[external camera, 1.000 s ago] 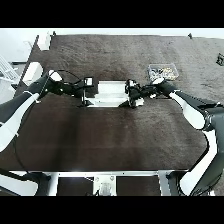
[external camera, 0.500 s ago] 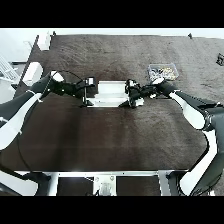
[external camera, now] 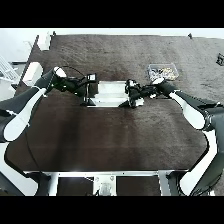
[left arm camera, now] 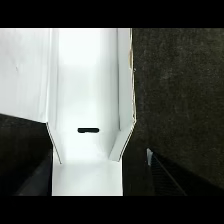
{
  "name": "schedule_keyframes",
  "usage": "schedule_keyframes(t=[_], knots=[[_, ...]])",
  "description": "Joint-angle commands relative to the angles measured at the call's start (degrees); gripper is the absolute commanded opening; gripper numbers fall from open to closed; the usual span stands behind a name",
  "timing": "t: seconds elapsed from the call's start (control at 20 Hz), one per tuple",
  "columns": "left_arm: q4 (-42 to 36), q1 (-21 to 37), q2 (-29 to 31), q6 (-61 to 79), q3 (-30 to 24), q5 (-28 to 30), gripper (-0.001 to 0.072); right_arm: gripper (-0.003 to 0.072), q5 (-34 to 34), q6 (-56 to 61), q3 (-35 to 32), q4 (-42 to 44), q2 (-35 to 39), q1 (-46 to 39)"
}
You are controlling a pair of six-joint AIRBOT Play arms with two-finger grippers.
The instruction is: Fold the box and place the chain.
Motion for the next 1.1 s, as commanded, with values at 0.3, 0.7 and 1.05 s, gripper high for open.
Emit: schedule_keyframes(t=[0.3, 0.7, 1.05], knots=[[1.5, -0.2, -0.9, -1.5, 0.5, 0.1, 0.0461, 0.0553, 0.0, 0.0, 0.0, 0.0, 0.0, 0.0], [0.2, -0.2, -0.9, 0.0, 0.5, 3.4, 0.046, 0.0553, 0.0, 0.0, 0.0, 0.0, 0.0, 0.0], [-1.5, -0.3, -0.9, 0.1, 0.5, 3.5, 0.0227, 0.0553, 0.0, 0.0, 0.0, 0.0, 0.0, 0.0]])
